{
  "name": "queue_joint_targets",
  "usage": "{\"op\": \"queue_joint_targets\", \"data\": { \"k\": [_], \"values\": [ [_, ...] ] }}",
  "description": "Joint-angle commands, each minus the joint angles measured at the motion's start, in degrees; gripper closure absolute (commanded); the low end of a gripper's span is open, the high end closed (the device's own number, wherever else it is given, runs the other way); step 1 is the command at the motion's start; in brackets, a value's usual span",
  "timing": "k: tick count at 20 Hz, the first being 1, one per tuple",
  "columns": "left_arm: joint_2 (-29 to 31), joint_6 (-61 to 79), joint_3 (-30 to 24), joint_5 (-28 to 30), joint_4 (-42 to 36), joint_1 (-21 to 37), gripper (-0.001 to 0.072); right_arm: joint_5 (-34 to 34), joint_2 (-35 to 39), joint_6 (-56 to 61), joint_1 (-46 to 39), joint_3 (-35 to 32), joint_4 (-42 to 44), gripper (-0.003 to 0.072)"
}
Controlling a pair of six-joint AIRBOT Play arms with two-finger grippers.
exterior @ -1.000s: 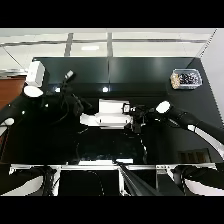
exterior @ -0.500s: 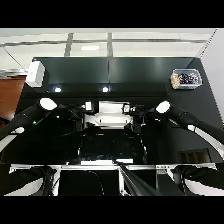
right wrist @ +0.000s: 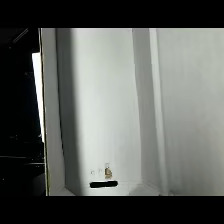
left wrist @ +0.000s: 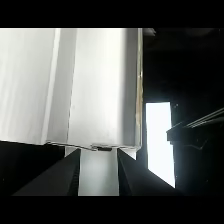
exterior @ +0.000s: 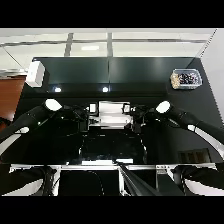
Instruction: Fold the box and place the chain.
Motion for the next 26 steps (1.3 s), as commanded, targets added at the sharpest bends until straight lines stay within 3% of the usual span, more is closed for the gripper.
{"op": "queue_joint_targets", "data": {
  "k": [1,4,9,11,12,13,15,16,17,18,19,20,21,24,26],
  "values": [
    [-1.2,0.1,0.1,-0.3,-5.2,-0.2,0.0433,0.4,0.1,0.0,0.0,0.0,0.0,0.0275],
    [-3.2,0.1,0.2,0.4,-11.1,-1.6,0.0432,0.4,0.1,0.0,0.0,0.0,0.0,0.0275],
    [-3.9,0.1,0.2,0.5,-11.8,-1.7,0.0437,0.4,0.1,0.0,0.0,0.0,0.0,0.0275],
    [-3.9,0.1,0.2,0.2,-11.8,-1.9,0.0660,0.4,0.1,0.0,0.0,0.0,0.0,0.0275],
    [-4.0,0.1,0.2,0.2,-11.8,-2.1,0.0672,0.4,0.1,0.0,0.0,0.0,0.0,0.0275],
    [-4.2,0.1,0.2,0.2,-11.7,-2.4,0.0648,0.4,0.1,0.0,0.0,0.0,0.0,0.0275],
    [-4.6,0.1,0.4,0.3,-11.7,-2.4,0.0355,0.4,0.1,0.0,0.0,0.0,0.0,0.0275],
    [-4.5,-0.2,0.6,0.3,-11.3,-2.1,0.0464,0.4,0.1,0.0,0.0,0.0,0.0,0.0275],
    [-4.5,-0.6,1.0,0.2,-10.3,-2.0,0.0664,0.4,0.1,0.0,0.0,0.0,0.0,0.0275],
    [-4.5,-2.0,1.3,0.1,-10.1,-1.9,0.0504,0.3,0.1,0.0,0.0,0.0,0.0,0.0275],
    [-4.5,-4.0,1.9,0.1,-9.5,-1.7,0.0413,0.3,0.1,0.0,0.0,0.0,0.0,0.0275],
    [-4.1,-7.2,3.0,-0.9,-6.5,-1.2,0.0575,0.4,0.1,0.0,0.0,0.0,0.0,0.0275],
    [-3.4,-11.3,4.4,-3.1,-2.3,-0.2,0.0683,0.4,0.1,0.0,0.0,0.0,0.0,0.0275],
    [2.0,-31.6,8.0,-9.4,10.3,4.7,0.0681,0.4,0.1,0.0,0.0,0.0,0.0,0.0275],
    [6.3,-41.4,8.4,-8.9,17.7,9.2,0.0681,0.4,0.1,0.0,0.0,0.0,0.0,0.0275]
  ]
}}
